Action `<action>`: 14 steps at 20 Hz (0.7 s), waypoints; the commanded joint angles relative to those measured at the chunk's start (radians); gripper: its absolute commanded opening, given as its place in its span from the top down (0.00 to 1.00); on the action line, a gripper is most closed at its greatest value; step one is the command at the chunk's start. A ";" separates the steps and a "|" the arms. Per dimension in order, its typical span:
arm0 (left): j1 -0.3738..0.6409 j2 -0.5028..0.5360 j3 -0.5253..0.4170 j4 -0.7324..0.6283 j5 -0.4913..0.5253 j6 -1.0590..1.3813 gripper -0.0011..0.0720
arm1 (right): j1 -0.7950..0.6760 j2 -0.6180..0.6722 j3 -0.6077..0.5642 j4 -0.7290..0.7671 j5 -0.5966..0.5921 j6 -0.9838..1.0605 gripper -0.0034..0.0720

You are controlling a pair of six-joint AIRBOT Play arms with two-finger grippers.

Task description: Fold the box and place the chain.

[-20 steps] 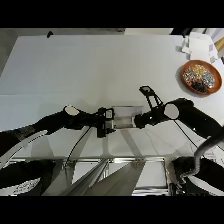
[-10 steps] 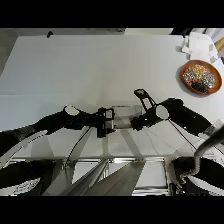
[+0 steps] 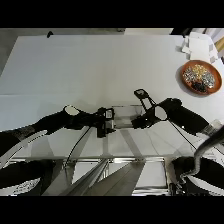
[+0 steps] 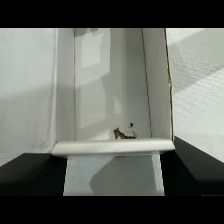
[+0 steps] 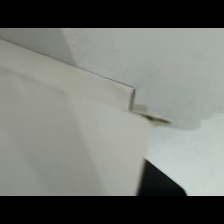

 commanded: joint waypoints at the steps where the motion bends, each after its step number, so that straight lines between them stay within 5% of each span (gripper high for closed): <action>1: 0.000 0.000 0.001 0.003 0.002 0.007 0.56 | 0.002 -0.002 0.001 0.002 -0.008 -0.006 0.94; 2: 0.000 0.000 0.001 0.003 0.002 0.007 0.56 | 0.002 -0.002 0.001 0.002 -0.008 -0.006 0.94; 4: 0.000 0.000 0.001 0.003 0.002 0.007 0.56 | 0.001 -0.002 0.002 0.002 -0.009 -0.002 0.69; 10: 0.000 0.000 0.001 0.003 0.002 0.007 0.56 | -0.035 -0.011 0.065 -0.008 0.045 0.024 0.64; 11: 0.000 0.000 0.001 0.003 0.002 0.007 0.56 | -0.051 -0.031 0.082 -0.009 0.093 0.025 0.55; 14: 0.000 0.000 0.001 0.003 0.002 0.007 0.56 | -0.054 -0.084 0.103 0.001 0.153 0.029 0.50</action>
